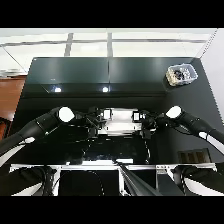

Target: Fold the box and place the chain.

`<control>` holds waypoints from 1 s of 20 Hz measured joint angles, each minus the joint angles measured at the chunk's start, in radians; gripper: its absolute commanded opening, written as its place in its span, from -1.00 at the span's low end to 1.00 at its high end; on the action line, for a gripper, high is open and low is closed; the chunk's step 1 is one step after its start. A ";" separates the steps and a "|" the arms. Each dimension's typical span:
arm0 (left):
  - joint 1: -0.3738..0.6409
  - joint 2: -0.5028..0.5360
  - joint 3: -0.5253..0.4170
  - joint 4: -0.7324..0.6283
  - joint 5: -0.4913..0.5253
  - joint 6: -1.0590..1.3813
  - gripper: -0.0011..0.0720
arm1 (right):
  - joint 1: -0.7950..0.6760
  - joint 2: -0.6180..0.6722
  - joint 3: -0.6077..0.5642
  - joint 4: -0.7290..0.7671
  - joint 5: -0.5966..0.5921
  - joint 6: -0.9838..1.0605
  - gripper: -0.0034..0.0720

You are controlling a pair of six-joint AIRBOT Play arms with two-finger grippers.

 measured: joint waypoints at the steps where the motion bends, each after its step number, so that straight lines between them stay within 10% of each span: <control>1: 0.000 -0.001 0.002 -0.007 -0.003 0.002 -0.74 | 0.000 0.000 0.000 0.000 0.000 0.000 -0.65; 5: -0.003 -0.002 0.004 -0.034 -0.006 0.006 0.18 | 0.000 0.000 0.000 0.000 -0.002 -0.008 -0.65; 20: 0.034 0.002 0.043 0.204 -0.109 -0.137 0.18 | 0.000 0.000 -0.001 0.003 -0.003 -0.001 -0.65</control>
